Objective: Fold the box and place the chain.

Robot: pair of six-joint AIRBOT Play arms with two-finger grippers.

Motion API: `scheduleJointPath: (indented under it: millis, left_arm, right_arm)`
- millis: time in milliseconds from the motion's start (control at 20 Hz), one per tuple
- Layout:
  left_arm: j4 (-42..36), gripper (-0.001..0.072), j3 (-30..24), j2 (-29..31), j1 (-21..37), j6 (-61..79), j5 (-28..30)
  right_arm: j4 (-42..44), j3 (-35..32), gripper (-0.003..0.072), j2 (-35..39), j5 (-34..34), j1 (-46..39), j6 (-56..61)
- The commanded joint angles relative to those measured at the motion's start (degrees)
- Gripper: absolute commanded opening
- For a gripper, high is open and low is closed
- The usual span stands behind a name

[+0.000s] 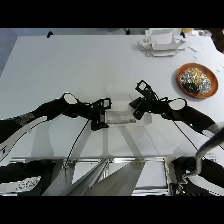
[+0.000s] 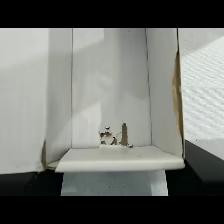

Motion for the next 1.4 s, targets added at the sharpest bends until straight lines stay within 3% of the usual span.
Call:
scheduleJointPath:
  millis: [0, 200, 400, 550, 700, 850, 950, 1000, 1350]
  left_arm:
    - [0.15, 0.0179, 0.00, 0.02, -0.02, 0.17, 0.94]
    - [0.15, 0.0179, 0.00, 0.00, -0.02, 0.17, 0.92]
    - [0.15, 0.0179, 0.00, 0.02, -0.02, 0.17, 0.92]
    - [0.15, 0.0179, -0.02, 0.02, -0.02, 0.17, 0.92]
    - [0.15, 0.0179, -0.02, 0.02, -0.02, 0.17, 0.92]
    - [0.15, 0.0179, -0.02, 0.00, -0.02, 0.17, 0.94]
    - [0.15, 0.0179, -0.02, 0.02, -0.02, 0.17, 0.92]
    - [0.15, 0.0179, -0.02, 0.02, -0.02, 0.17, 0.92]
    - [0.15, 0.0179, 0.00, 0.02, -0.02, 0.17, 0.92]
  right_arm:
    - [0.15, 0.00, 0.0012, -2.69, -3.26, 0.50, 4.98]
    - [0.15, 0.00, 0.0012, 0.37, -0.81, 0.50, 6.56]
    - [-2.16, 0.00, 0.0012, 10.64, -0.66, 0.50, 8.13]
    - [-11.76, 0.00, 0.0012, 18.93, 2.56, 0.50, 8.44]
    - [-27.78, 0.00, 0.0012, 22.86, 13.77, 0.50, 8.46]
    - [-40.54, -0.04, 0.0019, 21.75, 24.17, 0.50, 8.37]
    - [-43.85, -0.04, 0.0221, 19.76, 25.83, 0.50, 8.37]
    - [-43.80, -0.04, 0.0256, 18.53, 26.01, 0.50, 8.22]
    - [-42.01, -0.04, 0.0233, 10.58, 25.51, 0.50, -1.49]
